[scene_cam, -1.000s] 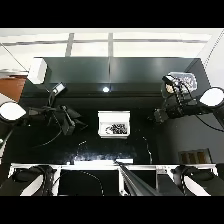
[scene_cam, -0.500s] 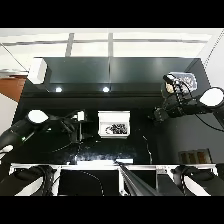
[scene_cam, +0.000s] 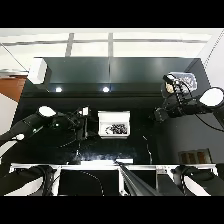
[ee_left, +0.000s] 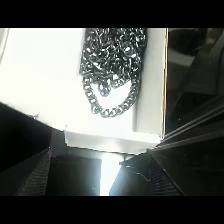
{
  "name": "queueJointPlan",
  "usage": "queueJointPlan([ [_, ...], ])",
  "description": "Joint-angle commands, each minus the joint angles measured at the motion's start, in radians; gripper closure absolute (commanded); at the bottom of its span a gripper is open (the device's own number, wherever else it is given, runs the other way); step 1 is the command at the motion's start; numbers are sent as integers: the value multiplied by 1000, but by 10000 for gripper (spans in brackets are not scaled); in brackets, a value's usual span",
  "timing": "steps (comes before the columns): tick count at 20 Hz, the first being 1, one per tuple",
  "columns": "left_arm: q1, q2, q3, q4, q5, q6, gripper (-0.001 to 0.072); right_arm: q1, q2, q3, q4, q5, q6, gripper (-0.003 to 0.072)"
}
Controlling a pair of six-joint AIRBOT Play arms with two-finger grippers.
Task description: Fold the box and place the chain.
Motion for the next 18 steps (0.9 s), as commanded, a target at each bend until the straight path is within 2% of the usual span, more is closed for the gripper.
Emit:
queueJointPlan([
  [1, -7, -13, 7, 15, -14, 1, 5, 0, 1, 0, 0, -2, 0, 185],
  [14, -24, -14, 8, 33, -11, 0, 5, 0, 1, 0, 0, -39, 0, 186],
  [18, -72, -14, 9, 71, 48, -46, 5, 0, 1, 0, 0, -45, 0, 186],
])
